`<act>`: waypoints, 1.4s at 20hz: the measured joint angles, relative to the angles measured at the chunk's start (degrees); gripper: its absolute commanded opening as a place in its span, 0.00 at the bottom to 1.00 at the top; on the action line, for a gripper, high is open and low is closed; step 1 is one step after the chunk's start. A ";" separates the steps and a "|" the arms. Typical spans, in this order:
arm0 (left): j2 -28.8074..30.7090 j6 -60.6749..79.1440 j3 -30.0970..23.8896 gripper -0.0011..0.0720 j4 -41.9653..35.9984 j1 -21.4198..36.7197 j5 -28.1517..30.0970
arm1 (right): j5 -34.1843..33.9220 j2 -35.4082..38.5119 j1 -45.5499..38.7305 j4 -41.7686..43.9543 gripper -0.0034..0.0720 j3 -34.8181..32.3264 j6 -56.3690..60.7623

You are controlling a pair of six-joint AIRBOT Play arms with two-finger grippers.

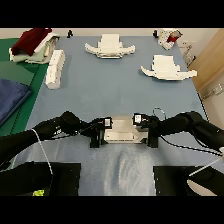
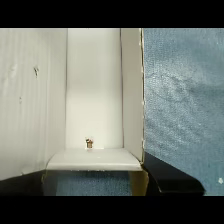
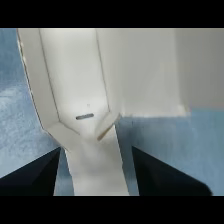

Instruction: Fold the box.

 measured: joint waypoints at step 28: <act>0.00 -0.04 0.00 0.55 -0.02 0.00 0.00 | 17.57 -20.92 3.69 27.67 0.41 9.53 59.43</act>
